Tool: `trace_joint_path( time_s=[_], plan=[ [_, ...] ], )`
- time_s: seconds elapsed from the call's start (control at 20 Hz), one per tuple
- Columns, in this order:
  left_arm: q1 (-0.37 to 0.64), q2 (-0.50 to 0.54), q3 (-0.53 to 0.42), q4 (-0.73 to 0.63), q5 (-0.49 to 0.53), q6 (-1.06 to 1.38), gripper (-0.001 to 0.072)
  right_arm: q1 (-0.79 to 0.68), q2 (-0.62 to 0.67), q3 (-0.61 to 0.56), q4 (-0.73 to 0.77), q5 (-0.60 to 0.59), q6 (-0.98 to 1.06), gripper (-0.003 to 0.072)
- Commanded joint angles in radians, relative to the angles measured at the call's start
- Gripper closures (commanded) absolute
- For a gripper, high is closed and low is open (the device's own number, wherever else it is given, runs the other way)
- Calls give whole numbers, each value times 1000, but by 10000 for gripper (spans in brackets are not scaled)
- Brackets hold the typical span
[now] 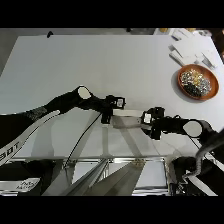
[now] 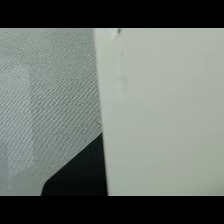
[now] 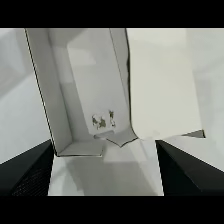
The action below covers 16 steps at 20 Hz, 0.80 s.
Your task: Fold the box and place the chain.
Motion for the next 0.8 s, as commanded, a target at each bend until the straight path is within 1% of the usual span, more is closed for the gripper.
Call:
trace_joint_path(
  time_s=[0.0,0.1,0.2,0.4,0.55,0.65,0.75],
  plan=[
    [0,0,0,0,1,0,699,-95,-65,6,239,55,-293,4],
    [0,0,0,0,0,0,699,-125,-99,6,299,58,-372,5],
    [0,0,0,0,0,0,699,-151,-140,6,339,74,-394,5],
    [0,0,0,0,0,0,699,-196,-189,6,339,115,-427,5],
    [0,0,0,0,0,0,699,-200,-229,6,375,165,-563,9],
    [0,0,0,0,1,0,699,-200,-264,7,420,171,-602,39],
    [0,0,0,0,0,0,699,-200,-304,19,421,171,-605,39]
  ],
)
